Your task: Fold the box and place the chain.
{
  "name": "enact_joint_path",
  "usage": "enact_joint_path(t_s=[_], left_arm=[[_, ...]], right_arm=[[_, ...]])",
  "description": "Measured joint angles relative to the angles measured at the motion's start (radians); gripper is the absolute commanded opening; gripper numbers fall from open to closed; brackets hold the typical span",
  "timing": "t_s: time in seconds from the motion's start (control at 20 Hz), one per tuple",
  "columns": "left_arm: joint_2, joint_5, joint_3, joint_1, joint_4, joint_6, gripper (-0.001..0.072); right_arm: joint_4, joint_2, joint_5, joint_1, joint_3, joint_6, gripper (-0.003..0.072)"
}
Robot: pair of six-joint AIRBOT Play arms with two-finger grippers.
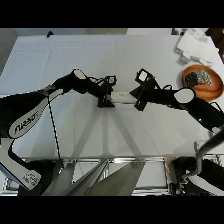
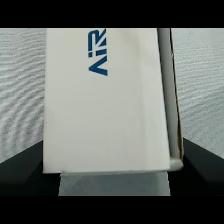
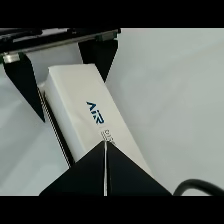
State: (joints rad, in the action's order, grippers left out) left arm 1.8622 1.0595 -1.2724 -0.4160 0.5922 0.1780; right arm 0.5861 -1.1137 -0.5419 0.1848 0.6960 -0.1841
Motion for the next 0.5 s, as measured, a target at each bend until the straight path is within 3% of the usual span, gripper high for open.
enact_joint_path(t_s=[0.2,0.5], left_arm=[[0.000,0.000,0.000,0.000,0.000,0.000,0.0278],[0.000,-0.001,0.000,0.000,0.000,0.000,0.0278]], right_arm=[[-0.132,-0.066,-0.069,-0.032,0.043,-0.103,0.0005],[-0.200,-0.273,-0.224,-0.068,0.123,-0.399,0.0004]])
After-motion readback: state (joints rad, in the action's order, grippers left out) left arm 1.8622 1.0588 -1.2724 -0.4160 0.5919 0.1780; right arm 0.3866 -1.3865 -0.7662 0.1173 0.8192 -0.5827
